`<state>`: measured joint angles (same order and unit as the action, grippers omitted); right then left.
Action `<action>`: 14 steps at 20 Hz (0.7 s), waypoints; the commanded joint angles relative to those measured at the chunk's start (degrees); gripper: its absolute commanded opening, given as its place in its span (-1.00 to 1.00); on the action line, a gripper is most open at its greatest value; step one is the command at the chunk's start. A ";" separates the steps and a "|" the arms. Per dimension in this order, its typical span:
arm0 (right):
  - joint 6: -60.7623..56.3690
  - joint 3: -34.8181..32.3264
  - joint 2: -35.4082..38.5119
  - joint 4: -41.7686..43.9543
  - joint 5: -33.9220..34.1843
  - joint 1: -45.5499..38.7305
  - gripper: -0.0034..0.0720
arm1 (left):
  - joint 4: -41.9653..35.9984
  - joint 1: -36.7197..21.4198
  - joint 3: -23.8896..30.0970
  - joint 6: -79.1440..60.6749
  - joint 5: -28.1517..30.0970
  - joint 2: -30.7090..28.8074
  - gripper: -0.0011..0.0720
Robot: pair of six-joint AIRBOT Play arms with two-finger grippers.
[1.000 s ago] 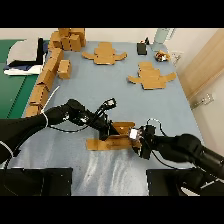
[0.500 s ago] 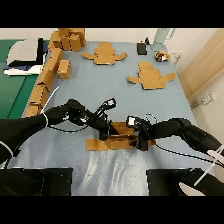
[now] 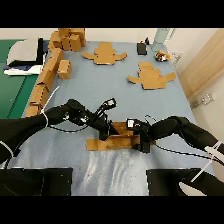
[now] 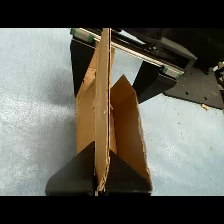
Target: Fold the box.
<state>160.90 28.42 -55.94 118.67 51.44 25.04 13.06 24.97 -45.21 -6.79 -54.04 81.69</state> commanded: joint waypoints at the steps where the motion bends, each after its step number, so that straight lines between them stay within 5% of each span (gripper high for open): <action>1: 4.70 0.04 -0.13 1.25 2.49 0.44 0.95 | 0.00 0.04 0.00 -0.02 0.02 0.02 -0.92; 14: 11.26 -2.93 -0.20 3.32 -5.31 0.37 0.95 | 0.00 0.04 0.00 -0.02 0.02 0.02 -0.92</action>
<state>171.94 26.22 -56.12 121.73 48.47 25.36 13.04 24.97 -45.23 -6.79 -54.02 81.69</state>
